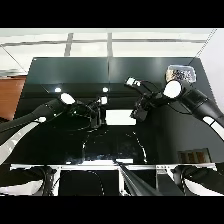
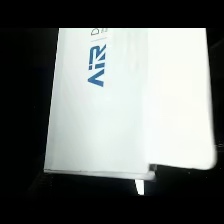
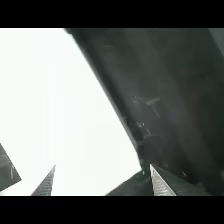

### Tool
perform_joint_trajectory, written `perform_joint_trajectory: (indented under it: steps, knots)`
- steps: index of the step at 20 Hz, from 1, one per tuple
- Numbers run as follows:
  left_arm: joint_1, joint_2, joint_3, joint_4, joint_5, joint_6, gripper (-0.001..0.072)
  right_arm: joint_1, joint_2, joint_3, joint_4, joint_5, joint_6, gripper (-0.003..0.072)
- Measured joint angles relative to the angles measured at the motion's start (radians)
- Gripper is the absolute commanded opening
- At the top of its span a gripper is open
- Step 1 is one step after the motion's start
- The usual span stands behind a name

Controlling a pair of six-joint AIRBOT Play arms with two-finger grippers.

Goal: Fold the box and place the chain.

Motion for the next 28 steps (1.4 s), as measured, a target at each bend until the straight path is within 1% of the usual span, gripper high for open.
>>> perform_joint_trajectory:
  steps: [4,8,9,10,11,12,18,19,20,28]
  knots:
    - [0.000,0.000,0.000,0.000,0.000,0.000,0.0400,0.003,-0.002,-0.005,0.069,0.024,-0.151,0.0688]
    - [0.000,0.000,0.000,0.000,0.000,0.000,0.0400,0.004,-0.010,-0.007,0.094,0.019,-0.212,0.0688]
    - [0.000,0.000,0.000,0.000,0.000,0.000,0.0400,0.004,-0.016,-0.007,0.095,0.015,-0.220,0.0588]
    - [0.000,0.000,0.000,0.000,0.000,0.000,0.0399,0.004,-0.020,-0.008,0.100,0.010,-0.225,0.0448]
    - [0.000,0.000,0.000,0.000,0.000,0.000,0.0400,0.004,-0.024,-0.007,0.103,0.008,-0.227,0.0352]
    - [0.000,0.000,0.000,-0.001,0.001,-0.001,0.0400,0.004,-0.026,-0.008,0.104,0.007,-0.231,0.0299]
    - [0.000,0.000,0.000,-0.001,0.002,-0.002,0.0400,0.004,-0.033,-0.007,0.109,0.005,-0.240,0.0296]
    - [0.000,0.000,0.000,-0.001,0.002,-0.001,0.0400,0.004,-0.034,-0.008,0.109,0.005,-0.240,0.0268]
    - [0.000,0.000,0.000,0.000,0.001,0.000,0.0399,0.004,-0.034,-0.007,0.109,0.003,-0.240,0.0199]
    - [0.000,0.000,0.000,0.000,-0.002,0.000,0.0400,0.004,-0.030,-0.007,0.109,0.013,-0.232,0.0198]
